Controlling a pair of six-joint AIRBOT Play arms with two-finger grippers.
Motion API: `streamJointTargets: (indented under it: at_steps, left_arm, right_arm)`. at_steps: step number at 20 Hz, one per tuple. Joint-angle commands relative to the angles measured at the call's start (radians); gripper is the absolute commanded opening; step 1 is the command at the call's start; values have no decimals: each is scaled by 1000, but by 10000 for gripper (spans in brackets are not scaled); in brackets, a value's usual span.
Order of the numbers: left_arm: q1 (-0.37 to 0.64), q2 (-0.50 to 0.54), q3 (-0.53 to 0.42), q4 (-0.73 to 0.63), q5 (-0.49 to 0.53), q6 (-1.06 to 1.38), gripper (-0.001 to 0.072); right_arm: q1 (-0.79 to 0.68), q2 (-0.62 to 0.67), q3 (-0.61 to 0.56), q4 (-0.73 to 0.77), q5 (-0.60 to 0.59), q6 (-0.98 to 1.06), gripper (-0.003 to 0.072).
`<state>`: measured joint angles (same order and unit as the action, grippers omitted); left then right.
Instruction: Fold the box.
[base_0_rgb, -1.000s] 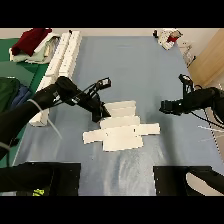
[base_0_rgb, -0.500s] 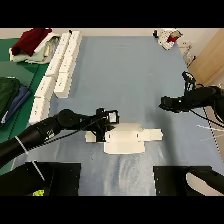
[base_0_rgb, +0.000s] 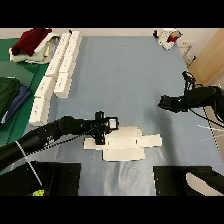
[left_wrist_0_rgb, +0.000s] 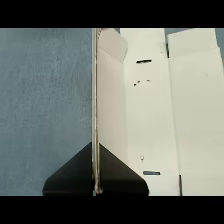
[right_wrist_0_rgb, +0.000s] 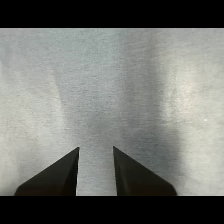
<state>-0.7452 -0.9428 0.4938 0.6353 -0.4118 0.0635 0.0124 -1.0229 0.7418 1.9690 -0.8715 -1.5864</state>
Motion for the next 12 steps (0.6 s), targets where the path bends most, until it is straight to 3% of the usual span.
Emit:
streamJointTargets:
  at_steps: [1, 5, 9, 12]
  left_arm:
    - [-2, 7, 41, 50, 18, 0, 11]
    - [-31, 86, 40, 65, 159, 2, 7]
    - [-172, 181, -86, 109, 440, 4, 7]
    - [-279, 162, -152, 109, 499, 3, 7]
  right_arm:
    - [0, 0, 0, 18, 0, 0, 329]
    - [0, 0, 0, 36, 1, 1, 329]
    - [0, 0, 0, 55, 3, 1, 328]
    - [0, 0, 1, 56, 3, 1, 329]
